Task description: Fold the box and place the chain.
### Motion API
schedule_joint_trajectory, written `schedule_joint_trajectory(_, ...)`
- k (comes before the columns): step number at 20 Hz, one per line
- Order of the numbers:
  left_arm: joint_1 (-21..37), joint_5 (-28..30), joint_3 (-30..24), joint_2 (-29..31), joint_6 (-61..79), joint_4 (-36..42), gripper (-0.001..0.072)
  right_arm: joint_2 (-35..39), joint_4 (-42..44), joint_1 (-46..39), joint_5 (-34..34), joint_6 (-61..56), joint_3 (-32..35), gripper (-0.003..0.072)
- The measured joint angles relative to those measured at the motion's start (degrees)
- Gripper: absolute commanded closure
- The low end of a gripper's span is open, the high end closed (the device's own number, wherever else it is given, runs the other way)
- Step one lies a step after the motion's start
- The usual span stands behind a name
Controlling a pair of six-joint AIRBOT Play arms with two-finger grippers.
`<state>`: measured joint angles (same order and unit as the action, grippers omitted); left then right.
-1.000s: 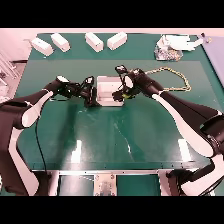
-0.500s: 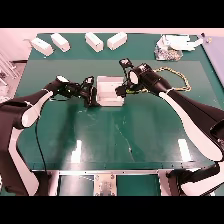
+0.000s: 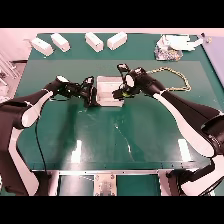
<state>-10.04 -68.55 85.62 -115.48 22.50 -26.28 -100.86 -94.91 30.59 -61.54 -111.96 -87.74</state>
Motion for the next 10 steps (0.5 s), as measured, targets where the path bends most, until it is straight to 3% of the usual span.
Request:
schedule_joint_trajectory(1,0.00,0.00,0.00,0.00,0.00,0.00,0.0176,-0.39,0.04,0.13,0.24,-0.02,0.00,0.0417)
schedule_joint_trajectory(3,0.00,0.00,-0.02,0.00,0.00,0.00,0.0176,-1.05,0.17,0.22,0.59,-0.22,0.00,0.0420)
schedule_joint_trajectory(6,0.00,-0.04,-0.02,0.00,-0.02,0.00,0.0176,-1.70,0.13,0.35,1.11,-0.31,-0.26,0.0497)
schedule_joint_trajectory(7,0.04,-0.04,0.00,0.00,-0.02,0.00,0.0175,-1.90,0.13,0.35,1.27,-0.35,-0.44,0.0581)
schedule_joint_trajectory(10,0.04,-0.02,0.00,0.02,-0.26,0.04,0.0176,-2.49,-0.13,0.61,1.40,-0.55,-1.27,0.0680)
